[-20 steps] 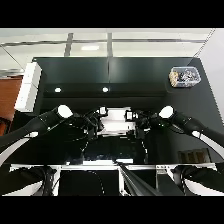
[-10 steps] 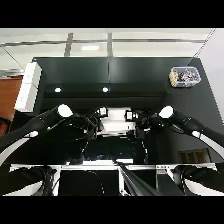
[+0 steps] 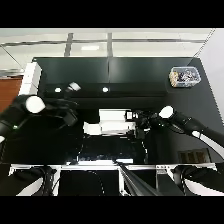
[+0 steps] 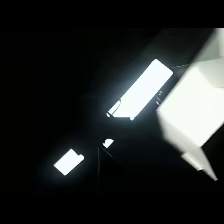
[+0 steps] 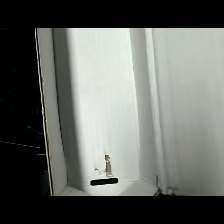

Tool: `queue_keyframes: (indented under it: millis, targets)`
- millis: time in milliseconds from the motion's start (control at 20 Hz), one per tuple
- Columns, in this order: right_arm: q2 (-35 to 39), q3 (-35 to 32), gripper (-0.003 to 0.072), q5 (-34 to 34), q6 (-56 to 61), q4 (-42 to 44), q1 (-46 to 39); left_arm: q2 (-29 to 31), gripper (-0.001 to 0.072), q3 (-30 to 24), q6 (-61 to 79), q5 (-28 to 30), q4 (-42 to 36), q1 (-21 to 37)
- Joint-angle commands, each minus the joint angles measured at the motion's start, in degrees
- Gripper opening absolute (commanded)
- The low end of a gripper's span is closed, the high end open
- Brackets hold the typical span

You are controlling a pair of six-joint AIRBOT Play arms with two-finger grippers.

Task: Fold the box and place the chain.

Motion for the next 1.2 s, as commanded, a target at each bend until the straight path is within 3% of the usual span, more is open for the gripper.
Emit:
queue_keyframes:
  millis: [0, 150, 250, 400, 700, 1000, 1150]
  targets:
    - [0.0, 0.0, 0.0081, 0.0, 0.0, 0.0, 0.0, 1.9, 0.0028, -1.4, -20.3, -7.0, -4.7, 11.4]
    - [0.0, 0.0, 0.008, 0.0, 0.0, 0.0, 0.0, -1.8, 0.0027, -7.9, -19.1, -13.3, -24.5, 20.3]
    - [0.0, 0.0, 0.0081, 0.0, 0.0, 0.0, 0.0, -4.3, 0.0027, -12.8, -14.8, -13.0, -31.8, 22.4]
    - [0.0, 0.0, 0.0081, 0.0, 0.0, 0.0, 0.0, -7.9, 0.0026, -16.8, -14.0, -8.8, -33.6, 20.7]
    - [0.0, 0.0, 0.008, 0.0, 0.0, 0.0, 0.0, -13.4, 0.0027, -16.7, -11.9, -0.7, -36.5, 11.9]
    - [0.0, 0.0, 0.0081, 0.0, 0.0, 0.0, 0.0, -18.8, 0.0027, -15.5, -5.1, -1.6, -45.7, 7.7]
    - [0.0, 0.0, 0.008, 0.0, 0.0, 0.0, 0.0, -19.1, 0.0027, -14.2, 0.0, -5.7, -49.7, 8.4]
